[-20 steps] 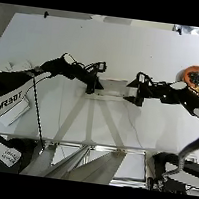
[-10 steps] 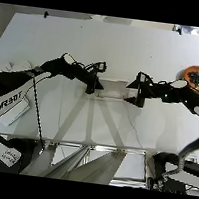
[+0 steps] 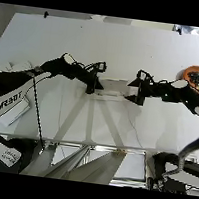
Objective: Fold the box and place the chain.
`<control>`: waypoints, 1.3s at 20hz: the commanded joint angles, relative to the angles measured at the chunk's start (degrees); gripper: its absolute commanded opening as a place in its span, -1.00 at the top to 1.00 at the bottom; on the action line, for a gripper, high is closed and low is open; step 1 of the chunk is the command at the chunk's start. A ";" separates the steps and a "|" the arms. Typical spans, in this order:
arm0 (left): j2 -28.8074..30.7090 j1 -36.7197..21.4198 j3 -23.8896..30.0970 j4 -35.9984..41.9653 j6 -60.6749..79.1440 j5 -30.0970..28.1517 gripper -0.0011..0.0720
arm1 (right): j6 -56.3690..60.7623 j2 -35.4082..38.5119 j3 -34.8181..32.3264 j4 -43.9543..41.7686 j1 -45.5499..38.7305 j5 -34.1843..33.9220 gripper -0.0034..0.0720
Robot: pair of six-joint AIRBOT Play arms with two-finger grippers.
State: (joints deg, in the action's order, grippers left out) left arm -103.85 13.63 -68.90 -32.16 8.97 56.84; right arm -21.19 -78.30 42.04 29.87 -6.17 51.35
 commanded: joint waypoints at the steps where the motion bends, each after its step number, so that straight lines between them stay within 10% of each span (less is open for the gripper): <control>1: 0.00 0.02 0.02 0.00 0.02 -0.02 0.94 | -0.37 -0.07 0.04 0.24 -0.02 -1.49 -0.87; 26: 0.00 0.02 0.02 0.00 0.02 -0.02 0.94 | -4.17 -12.20 6.25 0.02 -0.20 10.58 -0.87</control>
State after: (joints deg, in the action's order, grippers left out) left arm -103.85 13.63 -68.90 -32.16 9.04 56.84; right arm -25.50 -89.58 48.07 29.39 -6.42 60.73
